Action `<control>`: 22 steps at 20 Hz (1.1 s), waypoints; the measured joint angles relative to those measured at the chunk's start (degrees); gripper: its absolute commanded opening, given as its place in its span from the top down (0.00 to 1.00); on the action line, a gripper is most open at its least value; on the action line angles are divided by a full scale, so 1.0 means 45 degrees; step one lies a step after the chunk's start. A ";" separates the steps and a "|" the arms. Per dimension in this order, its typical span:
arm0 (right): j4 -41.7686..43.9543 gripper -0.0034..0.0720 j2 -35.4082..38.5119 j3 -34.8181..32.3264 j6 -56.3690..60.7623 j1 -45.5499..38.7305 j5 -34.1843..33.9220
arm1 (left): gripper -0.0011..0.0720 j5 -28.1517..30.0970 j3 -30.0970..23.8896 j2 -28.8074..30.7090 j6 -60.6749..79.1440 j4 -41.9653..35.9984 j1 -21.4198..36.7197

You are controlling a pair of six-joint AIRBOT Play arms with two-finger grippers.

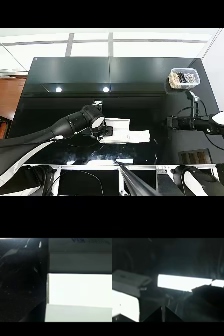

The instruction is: Fold the box and place the chain.

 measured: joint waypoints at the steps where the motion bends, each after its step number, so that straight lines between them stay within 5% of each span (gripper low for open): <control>1: -0.0219 0.90 -0.0325 -0.0024 0.0432 -0.0019 0.0321 | 0.94 -0.0005 0.0000 0.0000 0.0000 -0.0024 0.0000; 8: -0.0432 0.90 -0.2395 -0.0107 0.1583 0.1127 0.1035 | 0.94 -0.0005 0.0000 0.0000 0.0005 -0.0063 0.0000; 15: 0.1098 0.89 -0.2977 -0.0107 0.1651 0.2934 0.0189 | 0.94 0.0005 0.0000 0.0000 0.0005 -0.0068 0.0000; 17: 0.1642 0.65 -0.3016 -0.0107 0.1530 0.3293 -0.0024 | 0.94 0.0010 0.0000 0.0000 0.0005 -0.0068 0.0000; 19: 0.2448 0.10 -0.3026 -0.0107 0.1195 0.3585 -0.0063 | 0.94 0.0024 0.0000 0.0000 0.0005 -0.0068 0.0000; 20: 0.2982 0.02 -0.3031 -0.0107 0.0908 0.3682 0.0049 | 0.94 0.0034 -0.0005 0.0000 0.0005 -0.0068 0.0000; 22: 0.3944 0.02 -0.3041 -0.0107 0.0291 0.3808 0.0491 | 0.94 0.0044 0.0000 0.0000 0.0010 -0.0068 0.0000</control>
